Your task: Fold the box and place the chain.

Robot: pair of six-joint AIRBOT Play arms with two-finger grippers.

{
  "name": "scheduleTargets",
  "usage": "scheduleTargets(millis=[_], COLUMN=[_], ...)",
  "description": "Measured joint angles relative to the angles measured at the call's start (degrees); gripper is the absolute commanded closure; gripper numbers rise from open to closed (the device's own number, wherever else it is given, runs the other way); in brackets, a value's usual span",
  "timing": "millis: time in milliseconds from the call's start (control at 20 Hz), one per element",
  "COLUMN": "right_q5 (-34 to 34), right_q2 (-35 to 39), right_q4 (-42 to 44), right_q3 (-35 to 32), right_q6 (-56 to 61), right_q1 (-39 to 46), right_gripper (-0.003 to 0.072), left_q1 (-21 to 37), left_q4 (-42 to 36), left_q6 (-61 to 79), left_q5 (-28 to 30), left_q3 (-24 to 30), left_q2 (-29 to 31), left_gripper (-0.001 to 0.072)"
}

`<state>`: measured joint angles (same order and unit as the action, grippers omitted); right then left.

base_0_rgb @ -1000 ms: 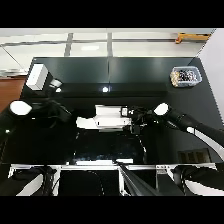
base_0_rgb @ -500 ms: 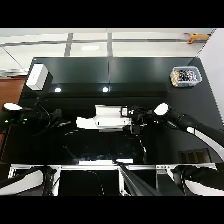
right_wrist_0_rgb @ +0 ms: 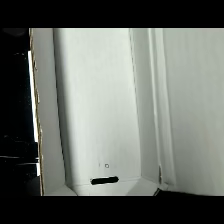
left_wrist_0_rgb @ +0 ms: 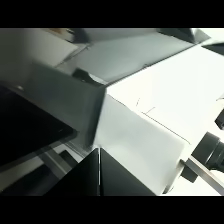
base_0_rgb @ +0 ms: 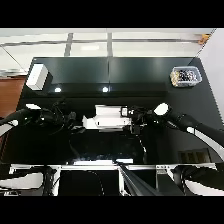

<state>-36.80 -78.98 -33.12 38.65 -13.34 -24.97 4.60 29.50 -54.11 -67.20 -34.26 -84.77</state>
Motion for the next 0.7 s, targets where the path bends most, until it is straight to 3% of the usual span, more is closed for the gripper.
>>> scheduleTargets(millis=[350,700], right_q5=[0.0,0.0], right_q2=[0.0,0.0], right_q4=[0.0,0.0], right_q3=[0.0,0.0], right_q6=[0.0,0.0], right_q1=[0.0,0.0], right_gripper=[0.0247,0.0247], left_q1=[-1.3,-0.6], left_q4=[-1.2,7.5], left_q6=[3.5,-1.0], left_q5=[-2.4,0.5], left_q3=[-2.1,-5.9], left_q2=[-0.5,-0.6], left_gripper=[0.0684,0.0686])
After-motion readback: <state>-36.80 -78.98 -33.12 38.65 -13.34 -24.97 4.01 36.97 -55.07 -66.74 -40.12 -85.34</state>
